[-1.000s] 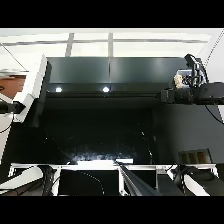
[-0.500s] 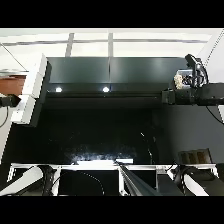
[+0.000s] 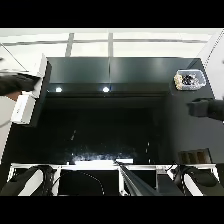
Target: Fold the box and place the chain.
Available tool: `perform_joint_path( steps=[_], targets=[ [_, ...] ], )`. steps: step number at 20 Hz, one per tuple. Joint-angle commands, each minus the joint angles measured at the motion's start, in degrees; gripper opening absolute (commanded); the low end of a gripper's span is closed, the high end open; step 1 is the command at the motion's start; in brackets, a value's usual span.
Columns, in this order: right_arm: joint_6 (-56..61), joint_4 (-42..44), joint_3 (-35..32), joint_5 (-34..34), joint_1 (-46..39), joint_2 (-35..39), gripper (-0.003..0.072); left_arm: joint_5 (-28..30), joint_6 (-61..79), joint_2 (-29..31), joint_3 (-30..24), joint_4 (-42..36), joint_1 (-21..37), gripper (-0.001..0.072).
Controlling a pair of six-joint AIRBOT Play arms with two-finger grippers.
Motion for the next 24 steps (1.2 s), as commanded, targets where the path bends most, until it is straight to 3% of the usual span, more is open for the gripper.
perform_joint_path(
  steps=[1, 4, 6, 10, 24],
  targets=[
    [7.2, -14.3, -6.5, 5.3, -0.1, 9.4, 0.0021, 4.6, -12.3, 6.5, -7.7, 10.3, -14.3, 0.0027],
    [7.2, -11.9, -14.6, 10.4, -0.1, 9.8, 0.0022, 12.9, -16.7, 13.6, -16.7, 10.7, -20.3, 0.0028],
    [7.2, -10.3, -19.6, 17.1, -0.1, 9.8, 0.0023, 14.6, -16.9, 16.2, -19.7, 11.2, -20.1, 0.0028],
    [7.2, -10.3, -20.9, 21.5, -0.1, 9.8, 0.0025, 13.6, -16.8, 16.4, -20.2, 11.6, -16.5, 0.0030],
    [7.2, -10.3, -20.9, 21.4, -0.1, 9.8, 0.0025, 13.7, -16.8, 16.4, -20.2, 11.5, -15.7, 0.0030]
  ],
)
